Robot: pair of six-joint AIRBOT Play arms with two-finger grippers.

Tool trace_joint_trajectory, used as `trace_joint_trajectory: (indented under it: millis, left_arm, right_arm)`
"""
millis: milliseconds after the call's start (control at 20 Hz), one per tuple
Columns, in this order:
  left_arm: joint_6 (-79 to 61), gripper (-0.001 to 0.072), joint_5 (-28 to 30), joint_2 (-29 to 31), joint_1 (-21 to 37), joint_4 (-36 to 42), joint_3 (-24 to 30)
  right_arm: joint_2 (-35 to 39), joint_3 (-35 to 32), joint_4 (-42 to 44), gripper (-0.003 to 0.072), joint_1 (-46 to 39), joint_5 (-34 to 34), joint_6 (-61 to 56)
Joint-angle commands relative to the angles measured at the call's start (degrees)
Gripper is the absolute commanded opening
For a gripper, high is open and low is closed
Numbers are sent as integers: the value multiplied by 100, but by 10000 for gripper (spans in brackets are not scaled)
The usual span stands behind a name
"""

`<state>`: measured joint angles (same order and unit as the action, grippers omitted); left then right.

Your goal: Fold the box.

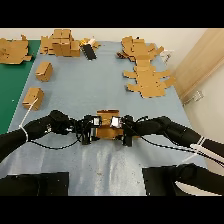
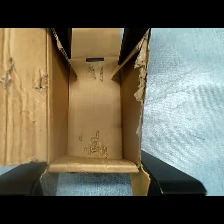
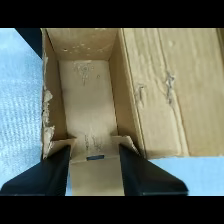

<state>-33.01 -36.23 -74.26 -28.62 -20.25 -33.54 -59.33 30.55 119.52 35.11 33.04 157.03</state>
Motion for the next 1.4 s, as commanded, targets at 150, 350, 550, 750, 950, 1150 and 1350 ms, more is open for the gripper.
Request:
trace_joint_trajectory:
  millis: [150,350,550,750,950,1150,1350]
  left_arm:
    - [7,520,9,2,2,7,-2]
    - [7,520,7,2,2,7,-2]
    - [7,520,7,2,2,7,-2]
    - [7,520,9,2,2,7,-2]
    - [7,520,-15,2,2,7,-2]
    - [7,520,-20,2,2,7,-2]
    - [4,520,-20,2,2,7,-2]
  right_arm:
    - [1388,131,-2280,173,-734,1565,-5272]
    - [2312,127,-3104,2,-2090,2844,-7263]
    - [1976,-98,-1521,1,-3759,2940,-6955]
    - [1110,-439,94,2,-3967,2446,-6264]
    - [291,-479,605,2,-3464,2140,-5895]
    - [-61,-479,938,2,-2798,1692,-5858]
    - [-48,-452,1257,2,-2286,1565,-5834]
